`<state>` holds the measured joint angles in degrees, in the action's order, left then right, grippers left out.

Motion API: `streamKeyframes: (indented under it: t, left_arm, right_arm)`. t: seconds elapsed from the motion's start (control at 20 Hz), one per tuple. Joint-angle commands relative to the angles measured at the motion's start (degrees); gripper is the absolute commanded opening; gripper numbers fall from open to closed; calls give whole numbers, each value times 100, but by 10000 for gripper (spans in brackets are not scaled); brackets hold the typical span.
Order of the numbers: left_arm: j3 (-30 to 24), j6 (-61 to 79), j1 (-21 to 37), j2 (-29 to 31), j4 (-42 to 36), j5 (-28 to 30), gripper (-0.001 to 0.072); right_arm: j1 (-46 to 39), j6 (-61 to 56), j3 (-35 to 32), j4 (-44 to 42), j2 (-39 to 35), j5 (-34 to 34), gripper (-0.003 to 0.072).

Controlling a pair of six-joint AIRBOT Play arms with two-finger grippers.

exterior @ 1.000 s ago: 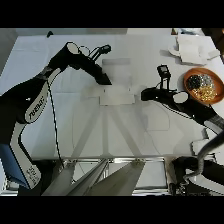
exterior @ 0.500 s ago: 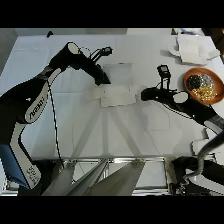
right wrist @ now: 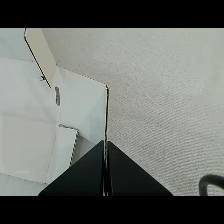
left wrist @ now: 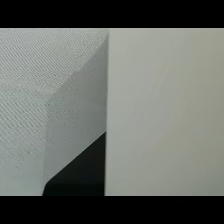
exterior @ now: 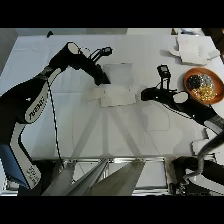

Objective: Fold the box and place the chain.

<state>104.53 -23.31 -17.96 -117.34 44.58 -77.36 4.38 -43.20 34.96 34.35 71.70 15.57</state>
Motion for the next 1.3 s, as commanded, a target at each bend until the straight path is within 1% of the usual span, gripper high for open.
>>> streamKeyframes:
  t: [0.0,0.2,0.25,0.3,0.35,0.4,0.5,0.6,0.7,0.8,0.85,1.0,1.1,1.15,1.25]
  left_arm:
    - [2,0,0,4,4,2,15]
    - [2,7,0,4,4,7,15]
    - [2,22,0,4,4,17,15]
    - [2,22,0,4,4,24,15]
    - [2,17,0,4,4,15,15]
    - [2,-4,0,4,4,-2,14]
    - [2,-238,17,22,13,-39,10]
    - [2,-286,44,138,184,-192,10]
    - [2,-361,63,413,553,-404,6]
    - [0,-426,127,765,984,-621,5]
    - [0,-518,179,968,979,-719,5]
    - [0,-544,269,1624,619,-1047,4]
    - [-11,-557,256,2059,610,-1211,3]
    - [-66,-667,254,2256,599,-1209,3]
    - [-422,-673,249,2704,470,-1370,3]
  right_arm:
    - [7,-2,-2,0,2,2,12]
    - [7,-2,-2,-11,2,-17,15]
    - [7,-2,-2,-11,2,-39,28]
    - [0,-4,-2,-9,0,-42,180]
    - [0,-4,-2,-11,-9,-39,447]
    - [0,-28,-2,-9,-44,-15,552]
    - [0,-28,-2,-9,-251,85,552]
    - [0,-26,-2,46,-667,210,551]
    - [-107,-52,-2,227,-1217,380,546]
    - [-413,-398,-2,485,-1749,568,540]
    - [-649,-660,-2,688,-2022,688,540]
    - [-1436,-1163,-2,1456,-2695,1335,540]
    - [-1937,-1440,-2,1941,-2981,1912,540]
    - [-2190,-1622,-2,2127,-3088,2214,540]
    - [-2623,-1851,-2,2258,-3224,2697,540]
